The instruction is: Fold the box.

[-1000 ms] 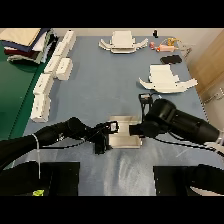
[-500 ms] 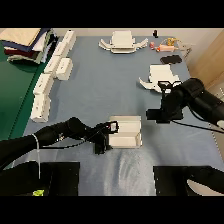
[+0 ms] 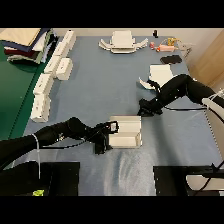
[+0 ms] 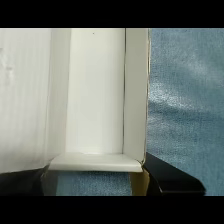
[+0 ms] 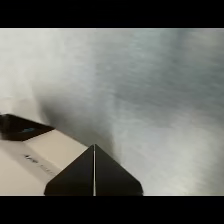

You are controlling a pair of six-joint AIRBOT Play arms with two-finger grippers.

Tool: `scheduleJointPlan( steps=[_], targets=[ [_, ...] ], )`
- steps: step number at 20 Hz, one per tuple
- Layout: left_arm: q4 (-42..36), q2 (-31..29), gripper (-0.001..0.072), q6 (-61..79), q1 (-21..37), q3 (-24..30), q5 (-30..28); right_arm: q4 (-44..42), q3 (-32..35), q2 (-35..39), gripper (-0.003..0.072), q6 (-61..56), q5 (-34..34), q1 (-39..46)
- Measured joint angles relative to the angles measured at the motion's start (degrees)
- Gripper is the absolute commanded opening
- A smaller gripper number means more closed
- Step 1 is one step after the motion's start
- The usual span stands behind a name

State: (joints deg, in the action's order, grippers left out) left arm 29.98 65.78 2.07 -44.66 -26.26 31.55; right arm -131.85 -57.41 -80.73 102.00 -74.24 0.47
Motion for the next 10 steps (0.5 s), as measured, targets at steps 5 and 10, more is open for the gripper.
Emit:
scheduleJointPlan(
  steps=[5, 10],
  targets=[
    [0.0, 0.0, 0.0522, 0.0, 0.0, 0.0, 0.0, -4.5, -2.4, -1.8, 0.0003, 9.7, -5.4, -2.4],
    [0.0, 0.0, 0.0523, 0.0, 0.0, 0.0, 0.0, -4.7, -0.2, 1.6, 0.0003, 21.2, -3.2, -8.6]
  ],
)
